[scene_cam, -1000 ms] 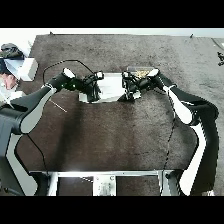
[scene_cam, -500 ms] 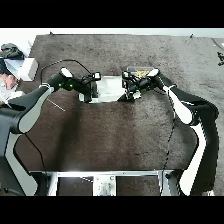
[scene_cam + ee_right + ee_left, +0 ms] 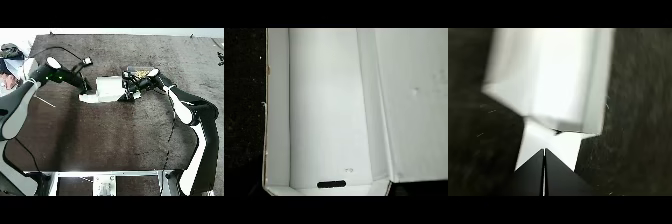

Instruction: Fold the box and place the chain.

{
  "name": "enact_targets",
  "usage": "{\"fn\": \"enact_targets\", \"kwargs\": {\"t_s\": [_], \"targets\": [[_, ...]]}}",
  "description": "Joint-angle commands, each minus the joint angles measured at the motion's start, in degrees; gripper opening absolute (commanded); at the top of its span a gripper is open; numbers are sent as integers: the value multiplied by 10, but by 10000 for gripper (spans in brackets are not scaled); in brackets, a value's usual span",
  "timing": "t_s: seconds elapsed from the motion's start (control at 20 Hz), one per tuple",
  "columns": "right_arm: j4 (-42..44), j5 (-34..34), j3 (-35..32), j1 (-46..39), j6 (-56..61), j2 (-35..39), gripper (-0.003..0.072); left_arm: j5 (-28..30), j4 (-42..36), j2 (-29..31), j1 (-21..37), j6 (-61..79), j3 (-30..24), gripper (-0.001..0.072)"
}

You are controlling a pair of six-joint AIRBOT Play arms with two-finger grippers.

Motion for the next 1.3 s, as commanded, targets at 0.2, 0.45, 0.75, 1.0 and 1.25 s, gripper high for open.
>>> {"fn": "enact_targets", "kwargs": {"t_s": [0.2, 0.45, 0.75, 1.0, 1.25], "targets": [[0, 0, 0, 0, 0, 0, 399, 4, -17, 96, 76, -313, -85, 6], [0, 0, 0, 0, 0, 0, 399, 19, -81, 102, 115, -353, -178, 8], [0, 0, 0, 0, 0, 0, 399, 9, -118, 102, 181, -361, -200, 8], [0, 0, 0, 0, 0, 0, 400, 50, -117, 81, 179, -372, -224, 8], [0, 0, 0, 0, 0, 0, 399, 82, -132, 45, 144, -381, -224, 8]]}}
